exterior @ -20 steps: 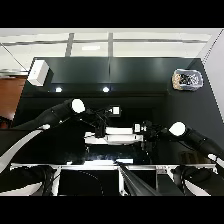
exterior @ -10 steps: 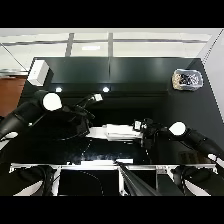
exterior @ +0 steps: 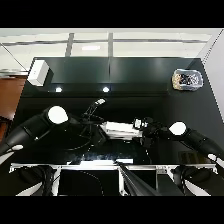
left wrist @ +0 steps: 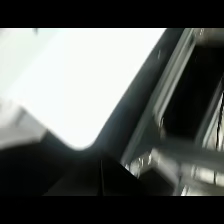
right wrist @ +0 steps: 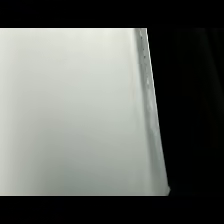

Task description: Fold the box and place the chain.

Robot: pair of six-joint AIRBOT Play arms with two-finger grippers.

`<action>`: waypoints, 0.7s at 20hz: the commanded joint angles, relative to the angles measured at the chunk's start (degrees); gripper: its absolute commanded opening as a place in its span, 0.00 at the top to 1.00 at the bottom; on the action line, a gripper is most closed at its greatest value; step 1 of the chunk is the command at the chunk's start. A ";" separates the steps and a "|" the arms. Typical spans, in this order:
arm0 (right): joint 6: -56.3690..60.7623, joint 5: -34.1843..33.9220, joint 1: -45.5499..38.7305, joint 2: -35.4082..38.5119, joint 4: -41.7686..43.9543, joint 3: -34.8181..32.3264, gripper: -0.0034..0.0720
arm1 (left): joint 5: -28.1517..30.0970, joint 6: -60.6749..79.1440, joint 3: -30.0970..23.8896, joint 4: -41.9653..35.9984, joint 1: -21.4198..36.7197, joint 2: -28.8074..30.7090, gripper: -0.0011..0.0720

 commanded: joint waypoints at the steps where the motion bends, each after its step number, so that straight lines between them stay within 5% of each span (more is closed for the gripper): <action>1: 0.00 0.02 -0.02 -0.02 0.09 0.02 0.34 | 22.56 3.63 -2.64 -11.37 -2.95 0.07 0.95; 6: -0.02 0.04 -0.02 -0.02 0.09 0.02 0.34 | 37.79 3.61 -2.64 -11.63 -2.97 -1.79 0.95; 14: -0.02 0.44 -0.02 -0.02 0.09 0.02 0.34 | 37.94 6.58 -2.25 -10.75 -2.97 -11.02 0.95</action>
